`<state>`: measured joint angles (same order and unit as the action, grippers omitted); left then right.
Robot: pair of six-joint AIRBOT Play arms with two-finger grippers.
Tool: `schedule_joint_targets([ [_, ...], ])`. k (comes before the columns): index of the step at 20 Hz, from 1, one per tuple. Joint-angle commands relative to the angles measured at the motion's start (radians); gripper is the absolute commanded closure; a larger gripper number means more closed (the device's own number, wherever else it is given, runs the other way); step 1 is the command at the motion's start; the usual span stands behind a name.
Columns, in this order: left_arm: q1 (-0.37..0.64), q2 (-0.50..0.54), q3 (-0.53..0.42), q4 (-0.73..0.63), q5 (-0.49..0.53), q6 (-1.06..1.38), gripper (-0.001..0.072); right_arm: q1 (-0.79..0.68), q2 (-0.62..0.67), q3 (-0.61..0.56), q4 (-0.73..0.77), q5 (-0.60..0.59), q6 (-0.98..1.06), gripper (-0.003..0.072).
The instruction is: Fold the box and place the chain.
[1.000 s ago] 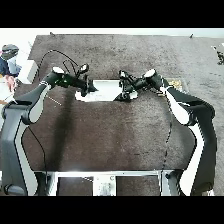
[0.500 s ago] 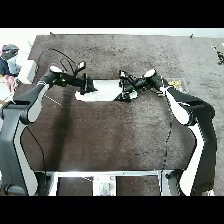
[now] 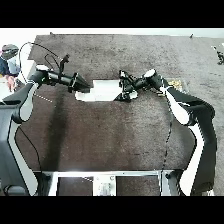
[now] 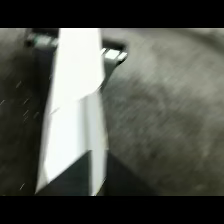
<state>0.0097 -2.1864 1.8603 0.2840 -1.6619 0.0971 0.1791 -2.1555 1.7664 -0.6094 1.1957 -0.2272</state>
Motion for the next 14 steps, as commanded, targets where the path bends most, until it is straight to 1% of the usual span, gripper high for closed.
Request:
schedule_joint_targets([
  [1, -0.003, 0.001, 0.001, -0.046, -0.051, -0.027, 0.0666, 0.0, 0.0, 0.0, 0.0, 0.001, 0.0, 0.0387],
  [2, -0.009, 0.001, 0.001, -0.045, -0.05, -0.029, 0.0667, 0.0, 0.0, 0.0, 0.0, 0.002, 0.0, 0.0387],
  [3, -0.016, 0.001, 0.001, -0.046, -0.045, -0.029, 0.0699, 0.0, 0.0, 0.0, 0.0, 0.001, 0.0, 0.0387],
  [6, -0.058, 0.001, 0.001, -0.045, 0.032, -0.029, 0.0698, 0.0, 0.0, 0.0, 0.0, 0.002, 0.0, 0.0387],
  [10, -0.101, 0.001, 0.001, -0.047, 0.193, -0.029, 0.0698, 0.0, 0.0, 0.0, 0.0, 0.001, 0.0, 0.0387],
  [14, -0.117, 0.001, 0.001, -0.051, 0.36, -0.029, 0.0698, 0.0, 0.0, 0.0, 0.0, 0.001, 0.0, 0.0387],
])
